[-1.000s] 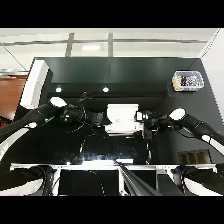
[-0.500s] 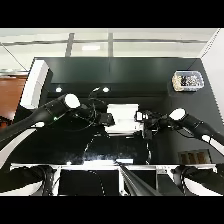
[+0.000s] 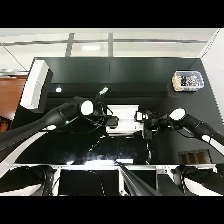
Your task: Fold the box and place the chain.
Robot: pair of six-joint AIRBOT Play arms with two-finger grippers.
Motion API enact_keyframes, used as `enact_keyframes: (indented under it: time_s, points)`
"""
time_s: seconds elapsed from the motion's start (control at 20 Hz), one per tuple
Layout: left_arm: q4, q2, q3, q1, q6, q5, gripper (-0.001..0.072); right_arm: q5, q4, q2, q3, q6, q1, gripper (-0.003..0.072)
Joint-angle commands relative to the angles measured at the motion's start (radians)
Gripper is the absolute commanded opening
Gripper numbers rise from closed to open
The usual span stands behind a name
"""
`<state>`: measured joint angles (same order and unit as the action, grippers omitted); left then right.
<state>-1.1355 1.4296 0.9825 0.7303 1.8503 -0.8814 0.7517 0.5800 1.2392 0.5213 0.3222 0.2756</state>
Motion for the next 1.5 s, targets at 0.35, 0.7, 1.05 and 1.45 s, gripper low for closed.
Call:
enact_keyframes:
  time_s: [0.35, 0.7, 1.05, 1.45]
  points:
    - [-0.367, 0.090, 0.166, 0.130, 0.433, -0.221, 0.0488, 0.000, 0.000, 0.000, 0.000, 0.000, 0.000, 0.0192]
    - [-0.375, 0.187, 0.238, 0.147, 0.560, -0.306, 0.0484, 0.005, -0.001, 0.000, 0.000, 0.000, 0.001, 0.0191]
    - [-0.374, 0.187, 0.238, 0.138, 0.557, -0.279, 0.0172, 0.004, -0.001, 0.000, 0.000, -0.001, 0.000, 0.0192]
    - [-0.374, 0.187, 0.238, 0.137, 0.540, -0.280, 0.0306, 0.004, 0.000, 0.000, 0.000, -0.001, 0.001, 0.0191]
